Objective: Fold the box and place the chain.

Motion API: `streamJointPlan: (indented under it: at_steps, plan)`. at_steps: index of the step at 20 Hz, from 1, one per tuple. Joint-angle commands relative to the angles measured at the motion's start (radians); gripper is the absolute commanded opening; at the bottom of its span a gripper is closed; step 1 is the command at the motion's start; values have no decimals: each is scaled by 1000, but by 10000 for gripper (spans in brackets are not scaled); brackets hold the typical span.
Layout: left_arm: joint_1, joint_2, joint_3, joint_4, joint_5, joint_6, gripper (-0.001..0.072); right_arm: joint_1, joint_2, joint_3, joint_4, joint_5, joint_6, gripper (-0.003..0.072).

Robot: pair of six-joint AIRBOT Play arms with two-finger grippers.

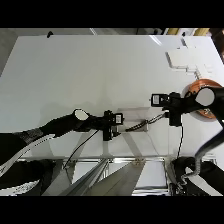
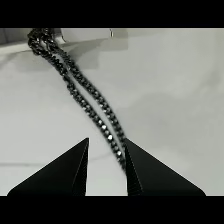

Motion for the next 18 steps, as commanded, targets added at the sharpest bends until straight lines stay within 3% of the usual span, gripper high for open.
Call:
streamJointPlan:
  at_steps: [1, 2, 3, 18]
  plan:
    - [0, 1, 0, 0, 0, 0, 204, -14, -121, -7, 33, -88, -158, 218]
    - [0, 1, 0, 0, 0, 0, 204, -14, -147, -8, 33, -97, -185, 210]
    - [0, 1, 0, 0, 0, 0, 204, -14, -171, -8, 32, -105, -206, 154]
    - [0, 1, 0, 0, 0, 0, 204, -15, -294, -13, 14, -147, -299, 156]
